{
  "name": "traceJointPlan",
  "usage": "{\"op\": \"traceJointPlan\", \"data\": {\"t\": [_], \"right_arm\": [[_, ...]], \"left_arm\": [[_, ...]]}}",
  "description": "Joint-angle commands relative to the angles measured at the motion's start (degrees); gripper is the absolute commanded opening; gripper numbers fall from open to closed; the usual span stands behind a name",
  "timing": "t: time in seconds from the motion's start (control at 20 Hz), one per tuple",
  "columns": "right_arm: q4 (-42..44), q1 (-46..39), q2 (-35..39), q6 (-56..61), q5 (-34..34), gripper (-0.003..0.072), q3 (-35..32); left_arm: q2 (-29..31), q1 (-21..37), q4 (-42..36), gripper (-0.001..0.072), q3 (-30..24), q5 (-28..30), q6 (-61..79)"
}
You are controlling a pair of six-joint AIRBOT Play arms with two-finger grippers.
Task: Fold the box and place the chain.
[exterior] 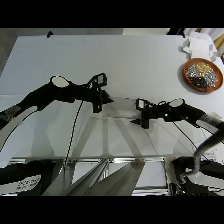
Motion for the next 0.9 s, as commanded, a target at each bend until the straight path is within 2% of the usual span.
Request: {"op": "traceJointPlan", "data": {"t": [0.0, 0.25, 0.55, 0.85], "right_arm": [[0.0, 0.0, 0.0, 0.0, 0.0, 0.0401, 0.0], [0.0, 0.0, 0.0, 0.0, 0.0, 0.0401, 0.0], [0.0, 0.0, 0.0, 0.0, 0.0, 0.0401, 0.0], [0.0, 0.0, 0.0, 0.0, 0.0, 0.0401, 0.0]], "left_arm": [[0.0, 1.5, 2.5, 0.0006, 0.0, -3.3, -7.8], [-0.8, 2.0, 4.1, 0.0005, 0.6, -7.7, -11.8], [-5.0, 2.0, 4.6, 0.0006, 5.0, -13.6, -15.4], [-8.4, 2.0, 10.2, 0.0006, 9.8, -18.7, -23.6]]}}
